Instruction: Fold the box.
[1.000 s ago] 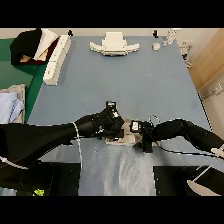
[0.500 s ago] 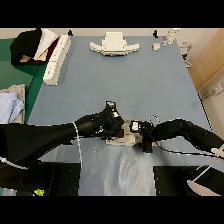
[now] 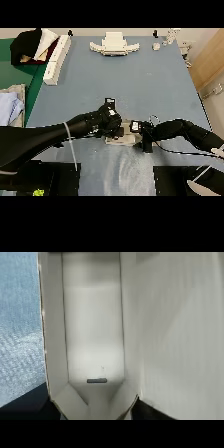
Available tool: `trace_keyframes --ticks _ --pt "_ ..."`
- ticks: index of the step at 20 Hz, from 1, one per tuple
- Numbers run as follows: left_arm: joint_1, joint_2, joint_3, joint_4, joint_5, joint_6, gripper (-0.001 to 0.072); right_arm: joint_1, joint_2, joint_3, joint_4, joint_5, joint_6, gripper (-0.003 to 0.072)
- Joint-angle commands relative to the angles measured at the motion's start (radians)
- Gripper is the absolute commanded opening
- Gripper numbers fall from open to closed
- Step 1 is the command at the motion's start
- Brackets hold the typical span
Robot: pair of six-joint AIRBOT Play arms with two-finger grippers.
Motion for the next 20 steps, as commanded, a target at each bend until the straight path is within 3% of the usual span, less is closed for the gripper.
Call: trace_keyframes --ticks 1,5,6,7,10,14,16,19,20 --pt "0.0 0.142 0.001 -0.004 -0.126 0.066 0.048 0.0 0.0 0.001 0.0 0.0 0.0 0.0551" --pt "0.0 0.33 0.0 0.026 -0.262 0.076 0.0477 0.0 0.0 0.001 0.0 0.0 0.0 0.0552" --pt "0.0 0.36 0.0 0.045 -0.263 0.103 0.0365 0.0 0.0 0.001 0.0 0.0 0.0 0.0552" --pt "0.0 0.383 0.0 0.055 -0.261 0.162 0.0019 0.0 0.0 0.001 0.0 0.0 0.0 0.0552" --pt "0.034 0.377 0.0 0.094 -0.234 0.299 0.0016 0.0 0.0 0.001 0.0 0.0 0.0 0.0552" --pt "0.14 0.327 0.0 0.037 -0.036 0.629 0.0017 0.0 0.0 0.001 0.0 0.0 0.0 0.0551" --pt "0.161 0.313 -0.002 0.011 0.007 0.8 0.0017 0.0 0.0 0.001 0.0 0.0 0.0 0.0552" --pt "0.277 0.331 -0.058 -0.16 0.059 1.183 0.0017 0.0 0.0 0.001 0.0 0.0 0.0 0.0552" --pt "0.339 0.345 -0.096 -0.295 0.058 1.419 0.0016 0.0 0.0 0.001 0.0 0.0 0.0 0.0552"
